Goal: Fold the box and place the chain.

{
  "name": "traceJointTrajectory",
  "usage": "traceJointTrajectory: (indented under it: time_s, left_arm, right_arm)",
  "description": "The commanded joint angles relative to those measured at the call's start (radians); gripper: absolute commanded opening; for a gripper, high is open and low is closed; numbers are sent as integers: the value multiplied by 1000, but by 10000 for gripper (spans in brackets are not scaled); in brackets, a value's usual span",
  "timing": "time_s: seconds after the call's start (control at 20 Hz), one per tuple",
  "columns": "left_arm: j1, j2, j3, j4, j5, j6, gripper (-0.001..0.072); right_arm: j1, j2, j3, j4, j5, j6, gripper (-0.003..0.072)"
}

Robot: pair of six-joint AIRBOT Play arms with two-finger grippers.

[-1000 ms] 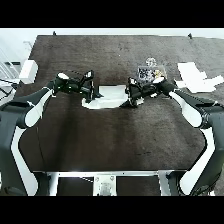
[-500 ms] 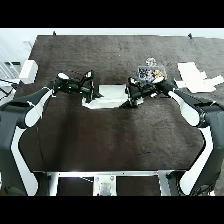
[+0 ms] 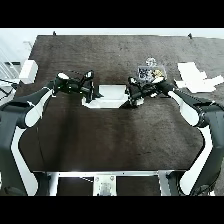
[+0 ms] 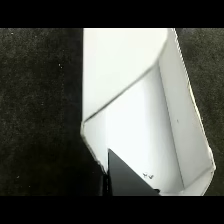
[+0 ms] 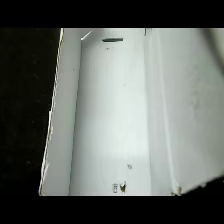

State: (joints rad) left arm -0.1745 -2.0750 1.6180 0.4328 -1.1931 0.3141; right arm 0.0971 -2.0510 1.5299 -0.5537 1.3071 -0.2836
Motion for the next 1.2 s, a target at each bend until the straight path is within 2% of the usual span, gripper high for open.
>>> traceJointTrajectory:
  time_s: [0.0,1.15]
  left_arm:
    - [0,0,0,0,-1,0,20]
    - [0,0,0,0,-1,0,19]
  right_arm:
    - [0,0,10,3,-32,-10,628]
    - [-4,-8,10,20,-14,10,628]
